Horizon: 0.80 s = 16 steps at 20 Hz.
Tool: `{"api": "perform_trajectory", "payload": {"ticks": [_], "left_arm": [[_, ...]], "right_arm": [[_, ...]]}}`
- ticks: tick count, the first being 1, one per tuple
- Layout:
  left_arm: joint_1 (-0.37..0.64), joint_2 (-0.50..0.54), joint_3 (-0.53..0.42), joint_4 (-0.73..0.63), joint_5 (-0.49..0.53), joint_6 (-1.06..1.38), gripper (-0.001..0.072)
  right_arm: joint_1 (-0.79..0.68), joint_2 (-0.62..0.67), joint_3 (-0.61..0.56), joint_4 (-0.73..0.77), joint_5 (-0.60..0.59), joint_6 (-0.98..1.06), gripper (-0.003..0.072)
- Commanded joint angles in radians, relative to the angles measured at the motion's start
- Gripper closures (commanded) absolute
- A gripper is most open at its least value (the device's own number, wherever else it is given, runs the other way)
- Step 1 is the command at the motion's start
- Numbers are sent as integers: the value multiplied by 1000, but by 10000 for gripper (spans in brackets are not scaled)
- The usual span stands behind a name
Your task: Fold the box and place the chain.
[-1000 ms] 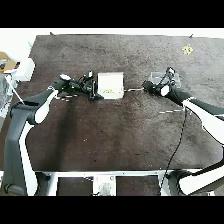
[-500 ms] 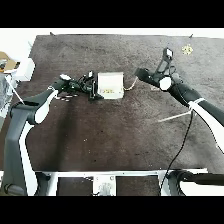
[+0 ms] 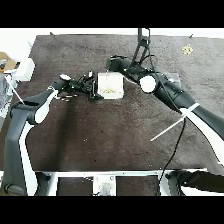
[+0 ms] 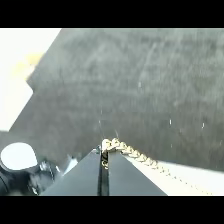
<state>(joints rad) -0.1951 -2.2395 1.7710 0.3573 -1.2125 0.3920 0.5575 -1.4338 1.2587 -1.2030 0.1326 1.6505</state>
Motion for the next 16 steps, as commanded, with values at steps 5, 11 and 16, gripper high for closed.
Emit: {"api": "perform_trajectory", "payload": {"ticks": [5,11,16], "left_arm": [[0,0,0,0,0,0,360],[0,0,0,0,0,0,361],[0,0,0,0,0,0,361]], "right_arm": [[9,-129,-40,-34,159,25,410],[-189,-31,-83,-187,369,28,409],[-475,-7,-292,-152,254,108,409]]}}
